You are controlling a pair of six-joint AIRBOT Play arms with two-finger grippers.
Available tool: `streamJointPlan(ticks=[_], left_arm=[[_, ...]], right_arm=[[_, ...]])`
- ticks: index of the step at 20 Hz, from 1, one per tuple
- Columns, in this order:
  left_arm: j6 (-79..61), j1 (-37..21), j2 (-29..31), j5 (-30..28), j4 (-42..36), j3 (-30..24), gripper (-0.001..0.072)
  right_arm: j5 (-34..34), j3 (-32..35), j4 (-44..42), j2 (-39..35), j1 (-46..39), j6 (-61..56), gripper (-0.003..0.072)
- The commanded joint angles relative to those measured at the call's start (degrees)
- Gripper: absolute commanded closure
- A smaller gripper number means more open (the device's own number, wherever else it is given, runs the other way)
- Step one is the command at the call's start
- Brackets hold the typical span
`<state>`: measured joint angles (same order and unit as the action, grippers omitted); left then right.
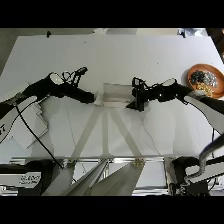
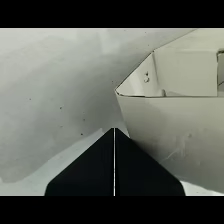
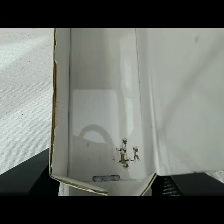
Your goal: Fold the box and place the chain.
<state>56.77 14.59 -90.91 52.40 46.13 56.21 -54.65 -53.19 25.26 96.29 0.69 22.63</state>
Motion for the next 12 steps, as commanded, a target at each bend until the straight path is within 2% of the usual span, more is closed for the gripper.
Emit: streamJointPlan(ticks=[1, 7, 12], left_arm=[[-0.17, -0.35, 0.42, 0.37, -2.49, 0.0, 0.0702], [-9.11, -1.49, 1.66, 2.93, -12.22, 0.0, 0.0698], [-12.98, -1.49, 1.77, 3.69, -13.33, 0.0, 0.0691]], right_arm=[[-0.02, -0.07, -0.02, 0.02, 0.02, -0.04, 0.0229], [-0.02, -0.07, -0.02, 0.02, 0.02, -0.02, 0.0229], [-0.02, -0.07, -0.02, 0.02, 0.02, -0.04, 0.0229]])
